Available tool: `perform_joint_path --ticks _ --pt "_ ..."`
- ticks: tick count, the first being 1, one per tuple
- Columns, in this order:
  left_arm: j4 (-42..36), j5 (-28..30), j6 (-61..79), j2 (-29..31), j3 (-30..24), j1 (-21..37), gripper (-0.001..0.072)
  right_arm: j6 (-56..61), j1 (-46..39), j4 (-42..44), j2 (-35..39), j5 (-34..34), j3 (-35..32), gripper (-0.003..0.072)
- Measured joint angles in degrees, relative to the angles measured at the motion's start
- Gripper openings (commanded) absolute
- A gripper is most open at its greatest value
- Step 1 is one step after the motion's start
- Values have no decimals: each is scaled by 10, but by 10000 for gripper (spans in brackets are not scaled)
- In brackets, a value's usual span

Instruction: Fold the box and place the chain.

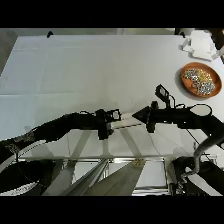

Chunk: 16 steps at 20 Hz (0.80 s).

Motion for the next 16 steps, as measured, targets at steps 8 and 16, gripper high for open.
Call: perform_joint_path --ticks 8,16 --pt "0 0 0 0 0 0 331 -92 -1 83 -110 68 -14 7" --pt "0 0 0 0 0 0 331 -82 33 78 -120 43 -15 10"
